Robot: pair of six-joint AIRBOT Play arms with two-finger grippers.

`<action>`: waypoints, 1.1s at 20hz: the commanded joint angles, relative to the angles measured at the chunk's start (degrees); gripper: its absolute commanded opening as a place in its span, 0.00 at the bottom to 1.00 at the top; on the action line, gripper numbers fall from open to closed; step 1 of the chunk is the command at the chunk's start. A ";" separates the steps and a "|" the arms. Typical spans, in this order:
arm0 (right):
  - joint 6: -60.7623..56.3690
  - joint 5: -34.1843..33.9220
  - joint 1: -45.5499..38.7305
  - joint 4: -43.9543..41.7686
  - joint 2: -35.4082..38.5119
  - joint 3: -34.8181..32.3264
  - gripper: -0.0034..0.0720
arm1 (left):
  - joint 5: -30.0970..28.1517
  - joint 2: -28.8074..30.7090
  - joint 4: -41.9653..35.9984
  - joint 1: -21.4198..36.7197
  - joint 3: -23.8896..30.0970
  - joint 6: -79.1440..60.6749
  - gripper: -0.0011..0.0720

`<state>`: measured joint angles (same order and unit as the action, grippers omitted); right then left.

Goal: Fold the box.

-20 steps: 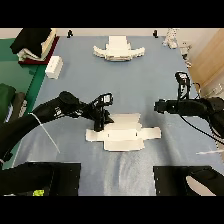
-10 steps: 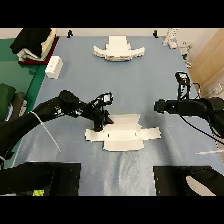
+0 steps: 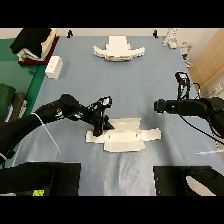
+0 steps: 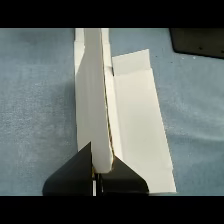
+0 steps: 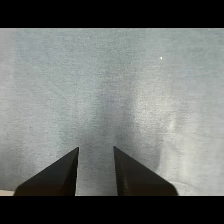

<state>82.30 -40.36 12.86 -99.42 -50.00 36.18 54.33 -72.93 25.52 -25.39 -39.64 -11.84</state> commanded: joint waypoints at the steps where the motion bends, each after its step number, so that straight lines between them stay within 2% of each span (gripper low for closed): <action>1: 0.00 0.00 0.00 -0.07 -0.04 0.04 0.50 | 0.66 -0.11 0.70 0.02 0.07 -0.11 0.03; 6: 0.00 -1.20 0.00 -1.16 -0.04 0.04 0.48 | 0.44 -0.09 0.66 0.11 0.02 -0.13 0.03; 7: 0.00 -2.34 0.00 -2.25 -0.04 0.04 0.37 | 0.09 -0.09 0.66 0.11 0.00 -0.15 0.03; 9: 0.28 -5.40 0.02 -5.29 -0.02 0.04 0.05 | 0.11 -0.09 0.66 0.11 0.00 -0.15 0.03; 12: 1.86 -10.99 1.38 -7.56 0.79 0.04 0.05 | 0.11 -0.09 0.66 0.11 0.00 -0.15 0.03; 15: 1.84 -17.57 6.93 -7.56 3.56 -0.44 0.05 | 0.11 -0.09 0.63 0.11 0.00 -0.15 0.03; 19: 1.09 -21.11 21.62 -7.80 9.73 -5.27 0.05 | 0.13 -0.09 0.63 0.07 0.00 -0.15 0.03; 22: 2.38 -20.96 37.62 -7.65 14.32 -9.18 0.05 | 0.13 -0.09 0.63 0.04 0.00 -0.15 0.03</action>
<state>83.79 -59.66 38.09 -106.98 -39.57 30.13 54.48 -73.01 26.13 -25.30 -39.64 -11.97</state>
